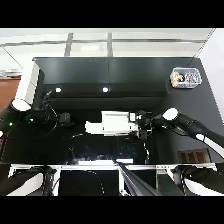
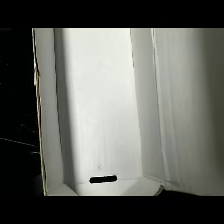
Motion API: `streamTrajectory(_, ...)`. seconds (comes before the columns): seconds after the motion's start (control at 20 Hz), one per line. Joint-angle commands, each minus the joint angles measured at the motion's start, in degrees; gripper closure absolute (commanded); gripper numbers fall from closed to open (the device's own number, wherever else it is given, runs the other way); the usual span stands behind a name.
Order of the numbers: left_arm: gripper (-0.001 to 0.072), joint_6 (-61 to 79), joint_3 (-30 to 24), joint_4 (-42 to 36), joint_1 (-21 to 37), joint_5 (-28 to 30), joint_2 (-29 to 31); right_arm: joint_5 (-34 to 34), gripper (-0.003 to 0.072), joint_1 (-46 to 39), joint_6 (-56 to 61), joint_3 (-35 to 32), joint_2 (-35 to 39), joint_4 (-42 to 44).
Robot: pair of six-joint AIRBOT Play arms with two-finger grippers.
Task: Fold the box and place the chain.
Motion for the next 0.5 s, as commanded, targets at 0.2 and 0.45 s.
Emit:
streamTrajectory(0.2, 0.0683, 0.9, -2.4, -12.0, -8.5, 5.5, -10.3, 0.1, 0.0212, 0.0, 0.0, 0.0, 0.0, 0.0)
streamTrajectory(0.45, 0.0682, 1.5, -2.1, -11.7, -14.9, 9.0, -10.5, 0.0, 0.0212, 0.0, 0.0, 0.0, 0.0, 0.0)
